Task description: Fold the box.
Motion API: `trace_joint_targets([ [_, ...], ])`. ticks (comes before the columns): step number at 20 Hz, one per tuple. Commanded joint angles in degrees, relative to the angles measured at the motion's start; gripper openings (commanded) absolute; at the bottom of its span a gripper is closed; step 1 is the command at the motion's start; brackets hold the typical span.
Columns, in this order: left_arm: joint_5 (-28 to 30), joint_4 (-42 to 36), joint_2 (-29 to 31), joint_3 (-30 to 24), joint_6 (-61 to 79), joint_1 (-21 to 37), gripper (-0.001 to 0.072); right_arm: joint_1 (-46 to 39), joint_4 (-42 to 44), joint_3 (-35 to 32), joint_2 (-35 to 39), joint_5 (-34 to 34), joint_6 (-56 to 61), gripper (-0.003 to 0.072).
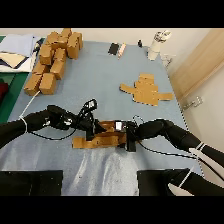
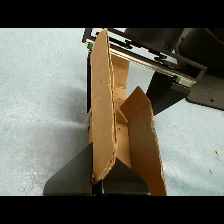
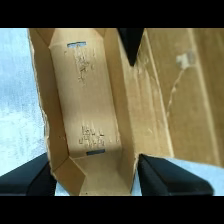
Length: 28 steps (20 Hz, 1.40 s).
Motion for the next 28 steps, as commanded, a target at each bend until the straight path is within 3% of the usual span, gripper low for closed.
trace_joint_targets([
  [1,0.0,0.0,0.0,0.0,0.0,0.0,0.0014,0.0,0.1,0.1,-0.7,0.7,-1.3,0.0712],
  [6,0.0,0.0,0.0,0.0,0.0,0.0,0.0014,0.1,0.5,0.1,-2.4,1.0,-1.4,0.0700],
  [9,0.0,0.0,0.0,0.0,0.0,0.0,0.0014,0.6,0.7,0.1,-2.4,0.9,-1.4,0.0610],
  [17,0.0,0.0,0.0,0.0,0.0,0.0,0.0014,0.6,0.8,0.1,-2.5,-1.4,-1.4,0.0609],
  [18,0.0,0.0,0.0,0.0,0.0,0.0,0.0014,0.6,0.8,0.1,-2.5,-1.5,-1.4,0.0568],
  [23,0.0,0.0,0.0,0.0,0.0,0.0,0.0014,0.6,0.9,0.1,-4.0,-1.5,-1.4,0.0560],
  [25,0.0,0.0,0.0,0.0,0.0,0.0,0.0014,0.8,1.1,0.1,-4.5,-1.5,-1.4,0.0476],
  [28,0.0,0.0,0.0,0.0,0.0,0.0,0.0013,1.0,1.1,0.1,-4.5,-1.5,-1.4,0.0472],
])
